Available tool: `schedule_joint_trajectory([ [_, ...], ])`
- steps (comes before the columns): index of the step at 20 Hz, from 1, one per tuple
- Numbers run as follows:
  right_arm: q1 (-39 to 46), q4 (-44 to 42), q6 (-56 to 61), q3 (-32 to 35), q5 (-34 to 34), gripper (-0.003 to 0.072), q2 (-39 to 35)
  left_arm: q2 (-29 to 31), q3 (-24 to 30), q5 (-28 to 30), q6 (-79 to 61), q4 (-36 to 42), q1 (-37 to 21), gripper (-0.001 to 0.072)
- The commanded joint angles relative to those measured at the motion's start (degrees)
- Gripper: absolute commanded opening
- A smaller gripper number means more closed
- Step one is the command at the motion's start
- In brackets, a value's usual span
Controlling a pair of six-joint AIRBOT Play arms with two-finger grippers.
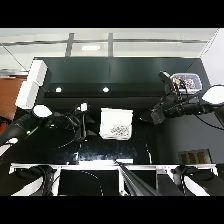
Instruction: Fold the box and place the chain.
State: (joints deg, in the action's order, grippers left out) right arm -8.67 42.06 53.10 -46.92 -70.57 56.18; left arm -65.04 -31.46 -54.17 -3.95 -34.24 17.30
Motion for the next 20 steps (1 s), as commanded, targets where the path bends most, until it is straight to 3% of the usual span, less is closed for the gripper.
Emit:
schedule_joint_trajectory([
  [1, 0.0, 0.0, 1.2, 0.0, 0.3, 0.0539, 0.0, -4.3, -0.9, 3.1, -11.4, 0.2, 0.9, 0.0706],
  [4, 0.0, 0.0, 1.2, 0.0, 0.8, 0.0539, 0.0, -7.3, -1.8, 2.3, -11.3, 0.8, 1.1, 0.0706],
  [10, 0.0, 0.0, 1.1, 0.0, 2.2, 0.0539, 0.0, -7.7, -1.8, 2.5, -11.3, 4.5, 2.6, 0.0705],
  [20, 0.0, 0.0, 1.1, 0.0, 2.8, 0.0539, 0.0, -9.4, -1.9, 1.4, -11.3, 4.4, 4.0, 0.0704],
])
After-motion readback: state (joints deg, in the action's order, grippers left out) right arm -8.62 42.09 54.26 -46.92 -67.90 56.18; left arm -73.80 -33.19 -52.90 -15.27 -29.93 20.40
